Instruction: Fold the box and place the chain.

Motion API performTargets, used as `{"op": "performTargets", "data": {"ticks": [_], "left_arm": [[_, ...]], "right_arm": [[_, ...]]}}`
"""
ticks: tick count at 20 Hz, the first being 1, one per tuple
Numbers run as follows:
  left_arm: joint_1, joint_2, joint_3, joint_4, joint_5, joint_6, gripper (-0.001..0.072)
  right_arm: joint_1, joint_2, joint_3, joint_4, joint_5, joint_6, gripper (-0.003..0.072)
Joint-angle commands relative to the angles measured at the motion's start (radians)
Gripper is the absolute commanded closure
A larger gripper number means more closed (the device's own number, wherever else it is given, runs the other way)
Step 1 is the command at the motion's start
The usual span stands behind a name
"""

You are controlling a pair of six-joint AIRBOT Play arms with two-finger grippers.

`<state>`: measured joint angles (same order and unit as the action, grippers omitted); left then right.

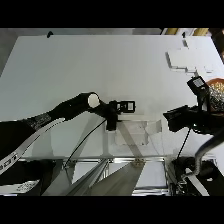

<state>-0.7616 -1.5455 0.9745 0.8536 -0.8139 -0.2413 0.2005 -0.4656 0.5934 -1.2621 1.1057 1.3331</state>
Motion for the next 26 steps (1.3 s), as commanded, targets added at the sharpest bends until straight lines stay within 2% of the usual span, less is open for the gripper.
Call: {"op": "performTargets", "data": {"ticks": [1,7,13,26], "left_arm": [[0.0,0.001,0.0,0.0,0.002,0.006,0.0702],[0.0,0.036,0.0,0.038,0.063,0.006,0.0703],[0.0,0.026,0.0,0.108,0.066,-0.081,0.0704],[0.0,0.028,0.0,0.098,0.11,-0.189,0.0708]], "right_arm": [[0.001,0.0,0.0,-0.002,0.0,0.0,0.046],[0.001,0.0,0.001,-0.002,0.0,0.0,0.046],[0.001,0.0,0.0,-0.002,0.0,0.0,0.046],[0.001,0.0,0.0,-0.002,0.0,0.0,0.046]]}}
